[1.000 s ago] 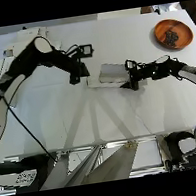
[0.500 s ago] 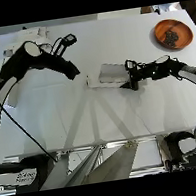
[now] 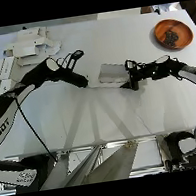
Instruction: Fold the box and place the chain.
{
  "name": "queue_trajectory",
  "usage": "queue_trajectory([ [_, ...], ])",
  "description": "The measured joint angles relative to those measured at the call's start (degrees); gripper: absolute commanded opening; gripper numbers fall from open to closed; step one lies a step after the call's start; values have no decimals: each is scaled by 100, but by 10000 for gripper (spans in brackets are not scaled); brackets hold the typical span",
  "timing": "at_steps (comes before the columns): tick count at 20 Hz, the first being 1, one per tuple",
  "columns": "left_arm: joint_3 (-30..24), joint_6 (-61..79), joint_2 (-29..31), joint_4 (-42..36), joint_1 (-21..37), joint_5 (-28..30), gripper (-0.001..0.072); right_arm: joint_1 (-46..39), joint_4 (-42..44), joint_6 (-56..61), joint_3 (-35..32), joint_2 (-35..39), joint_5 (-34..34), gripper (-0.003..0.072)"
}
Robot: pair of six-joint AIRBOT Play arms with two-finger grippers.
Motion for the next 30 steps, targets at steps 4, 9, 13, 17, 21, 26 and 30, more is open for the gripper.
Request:
queue_trajectory([
  [4,-26,-42,-46,-258,-118,114,14,0,2,0,0,0,-2,499],
  [9,-33,-57,-44,-474,-138,170,11,0,2,0,0,0,-2,499],
  [13,-33,-197,63,-13,-48,225,11,0,4,0,0,0,2,499],
  [17,-35,-520,101,483,81,247,13,0,4,0,0,0,2,499],
  [21,-52,-645,-37,514,72,280,13,0,4,0,0,0,0,499],
  [26,-68,-590,-223,-42,17,363,13,0,4,0,0,0,0,499],
  [30,-76,-162,-245,-901,9,315,13,-7,-20,9,0,0,-37,499],
])
